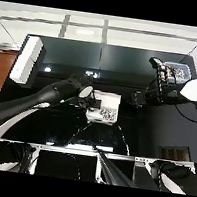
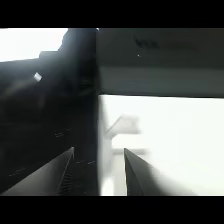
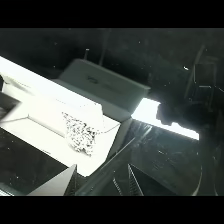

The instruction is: Fold the box and place the chain.

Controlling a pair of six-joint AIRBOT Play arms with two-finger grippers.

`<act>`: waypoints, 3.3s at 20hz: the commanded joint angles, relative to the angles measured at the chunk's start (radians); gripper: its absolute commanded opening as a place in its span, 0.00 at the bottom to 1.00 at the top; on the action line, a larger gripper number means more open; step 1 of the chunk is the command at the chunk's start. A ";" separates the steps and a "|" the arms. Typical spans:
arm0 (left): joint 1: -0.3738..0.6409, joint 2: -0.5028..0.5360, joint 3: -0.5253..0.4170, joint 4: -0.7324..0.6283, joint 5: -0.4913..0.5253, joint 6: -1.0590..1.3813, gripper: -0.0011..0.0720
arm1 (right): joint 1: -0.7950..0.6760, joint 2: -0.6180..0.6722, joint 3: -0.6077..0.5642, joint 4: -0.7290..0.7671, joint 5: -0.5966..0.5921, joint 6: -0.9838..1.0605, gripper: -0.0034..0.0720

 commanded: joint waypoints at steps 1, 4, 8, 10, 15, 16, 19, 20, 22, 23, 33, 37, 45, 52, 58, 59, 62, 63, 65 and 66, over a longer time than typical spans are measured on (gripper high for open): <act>-0.001 0.146 -0.051 0.217 -0.124 -0.008 0.54 | -0.005 0.003 0.000 -0.017 0.013 -0.005 0.54; 0.117 0.343 -0.241 0.286 -0.131 -0.020 0.53 | -0.005 0.003 0.000 -0.023 0.014 -0.004 0.54; 0.491 0.605 -0.571 -0.121 0.166 0.245 0.53 | -0.005 0.003 0.000 -0.023 0.010 -0.004 0.54; 0.620 0.639 -0.668 -0.504 0.227 0.783 0.53 | -0.005 0.003 0.000 -0.023 -0.001 -0.003 0.54; 0.633 0.598 -0.707 -0.847 0.199 1.901 1.00 | -0.005 0.003 0.000 -0.023 -0.005 -0.002 0.54; 0.603 0.592 -0.707 -0.848 0.237 2.046 1.00 | -0.005 0.003 0.000 -0.023 -0.003 0.000 0.54; 0.503 0.563 -0.698 -0.849 0.324 2.394 0.99 | -0.005 0.003 0.000 -0.023 -0.002 0.005 0.54; 0.483 0.523 -0.681 -0.859 0.321 2.443 0.99 | -0.005 0.003 0.000 -0.023 -0.002 0.008 0.54; 0.463 0.422 -0.644 -0.863 0.298 2.549 0.99 | -0.005 0.003 0.000 -0.023 -0.004 0.008 0.54; 0.462 0.370 -0.624 -0.868 0.298 2.597 0.99 | -0.005 0.003 0.000 -0.023 -0.006 0.008 0.54; 0.431 0.148 -0.530 -0.985 0.346 2.611 0.99 | -0.005 0.003 0.000 -0.016 -0.042 0.017 0.54; 0.380 0.130 -0.529 -0.985 0.394 2.611 0.99 | -0.005 0.003 0.000 -0.016 -0.076 0.018 0.54; 0.362 0.098 -0.507 -0.985 0.449 2.604 0.99 | -0.005 0.003 0.000 -0.016 -0.092 0.018 0.54; 0.357 0.051 -0.448 -0.983 0.388 2.688 0.99 | -0.005 0.003 0.000 -0.016 -0.092 0.018 0.54; 0.311 0.052 -0.449 -0.985 0.389 2.657 0.79 | -0.005 0.000 0.000 -0.074 -0.206 0.062 0.54; 0.308 0.052 -0.448 -0.985 0.394 2.621 0.60 | -0.005 -0.002 -0.002 -0.101 -0.260 0.102 0.54; 0.308 0.052 -0.448 -0.985 0.447 2.496 0.57 | -0.005 -0.045 -0.007 -0.107 -0.413 0.188 0.96; 0.308 0.052 -0.448 -0.985 0.469 2.479 0.57 | -0.005 -0.069 -0.007 -0.084 -0.446 0.187 0.98; 0.308 0.052 -0.449 -0.985 0.476 2.475 0.57 | -0.005 -0.134 -0.007 -0.035 -0.491 0.181 0.98; 0.308 0.052 -0.449 -0.985 0.475 2.475 0.57 | -0.005 -0.164 -0.007 -0.002 -0.494 0.147 0.98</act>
